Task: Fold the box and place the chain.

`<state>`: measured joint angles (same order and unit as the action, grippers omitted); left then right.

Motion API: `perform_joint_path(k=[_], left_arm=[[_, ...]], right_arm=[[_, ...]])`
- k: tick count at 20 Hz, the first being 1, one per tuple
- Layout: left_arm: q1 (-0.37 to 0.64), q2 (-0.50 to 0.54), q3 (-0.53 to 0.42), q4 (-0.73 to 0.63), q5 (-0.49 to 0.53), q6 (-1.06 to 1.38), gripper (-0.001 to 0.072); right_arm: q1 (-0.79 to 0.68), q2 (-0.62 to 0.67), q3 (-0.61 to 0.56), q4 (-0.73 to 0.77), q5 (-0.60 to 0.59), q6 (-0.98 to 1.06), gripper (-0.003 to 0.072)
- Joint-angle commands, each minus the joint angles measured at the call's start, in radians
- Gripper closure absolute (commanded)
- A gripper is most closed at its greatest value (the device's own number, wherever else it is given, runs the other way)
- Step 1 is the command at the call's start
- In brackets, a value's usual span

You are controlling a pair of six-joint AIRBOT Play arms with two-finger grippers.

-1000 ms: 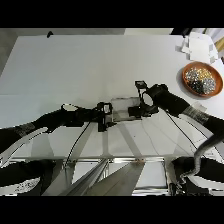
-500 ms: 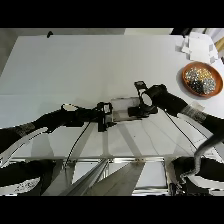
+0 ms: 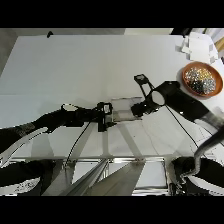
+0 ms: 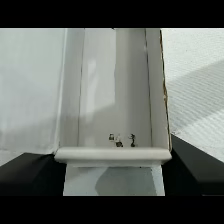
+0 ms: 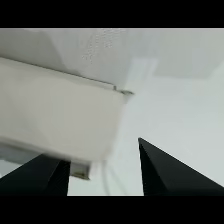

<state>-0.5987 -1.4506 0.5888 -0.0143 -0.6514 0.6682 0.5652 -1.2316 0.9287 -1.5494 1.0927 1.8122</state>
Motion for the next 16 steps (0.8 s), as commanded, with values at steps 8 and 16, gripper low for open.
perform_joint_path(k=[8,16], left_arm=[[0.000,0.000,0.000,0.000,0.000,0.000,0.0500],[0.000,0.000,0.000,0.000,-0.001,0.000,0.0500]], right_arm=[[-0.696,0.058,0.253,-0.026,-0.024,-0.362,0.0457],[-0.978,-0.341,0.470,0.013,-0.032,-0.394,0.0461]])
